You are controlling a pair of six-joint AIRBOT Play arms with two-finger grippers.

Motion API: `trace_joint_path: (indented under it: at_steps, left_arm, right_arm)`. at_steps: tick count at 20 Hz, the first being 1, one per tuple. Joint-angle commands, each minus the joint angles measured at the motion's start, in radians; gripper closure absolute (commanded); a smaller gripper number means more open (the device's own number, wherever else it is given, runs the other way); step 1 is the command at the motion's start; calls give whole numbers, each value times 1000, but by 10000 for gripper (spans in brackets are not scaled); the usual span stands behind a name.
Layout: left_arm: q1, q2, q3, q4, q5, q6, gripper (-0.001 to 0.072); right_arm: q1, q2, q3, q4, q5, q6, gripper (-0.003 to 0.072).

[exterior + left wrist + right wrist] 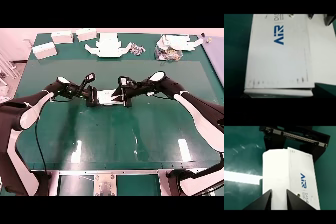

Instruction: Fold the box and place the chain.

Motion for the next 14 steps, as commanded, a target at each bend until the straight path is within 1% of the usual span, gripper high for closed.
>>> trace_joint_path:
  at_steps: [1, 5, 7, 8, 9, 14]
  left_arm:
    - [-1, 1, 1, 0, 0, 0, 221]
    - [-1, 1, 1, 0, 0, 1, 222]
    - [-1, 1, 0, 0, -1, 3, 222]
    - [-1, 1, 0, 0, -4, 6, 222]
    - [-1, 1, 0, 0, -9, 11, 222]
    - [-1, 1, 0, 0, -14, 15, 222]
  right_arm:
    - [-12, -6, 14, -1, 44, -2, 448]
    - [-19, -31, 58, -2, 44, 3, 448]
    - [-18, -52, 84, -26, 80, 30, 447]
    - [-17, -63, 96, -42, 102, 45, 430]
    - [-18, -72, 101, -52, 112, 47, 429]
    - [-20, -89, 124, -80, 114, 46, 429]
